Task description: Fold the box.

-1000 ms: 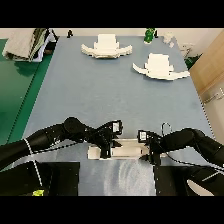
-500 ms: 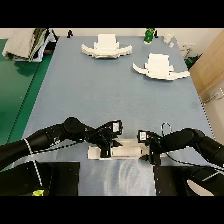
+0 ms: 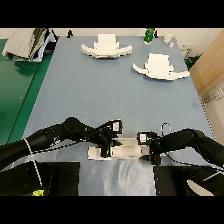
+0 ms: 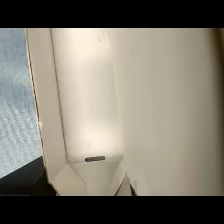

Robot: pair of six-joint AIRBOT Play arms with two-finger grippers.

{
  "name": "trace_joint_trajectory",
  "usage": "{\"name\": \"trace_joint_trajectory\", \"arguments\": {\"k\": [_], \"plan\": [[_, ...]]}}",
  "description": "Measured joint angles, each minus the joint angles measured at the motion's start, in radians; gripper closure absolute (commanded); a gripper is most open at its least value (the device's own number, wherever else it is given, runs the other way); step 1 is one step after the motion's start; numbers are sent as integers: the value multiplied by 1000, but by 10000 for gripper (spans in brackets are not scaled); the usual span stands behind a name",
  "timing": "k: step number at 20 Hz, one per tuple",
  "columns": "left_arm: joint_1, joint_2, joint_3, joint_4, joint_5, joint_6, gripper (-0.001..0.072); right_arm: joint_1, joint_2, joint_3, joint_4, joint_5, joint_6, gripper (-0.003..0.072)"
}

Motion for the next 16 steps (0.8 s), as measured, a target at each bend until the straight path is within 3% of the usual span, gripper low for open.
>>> {"name": "trace_joint_trajectory", "arguments": {"k": [16], "plan": [[0,0,0,0,-2,0,694,0,66,-11,5,4,-10,88]]}}
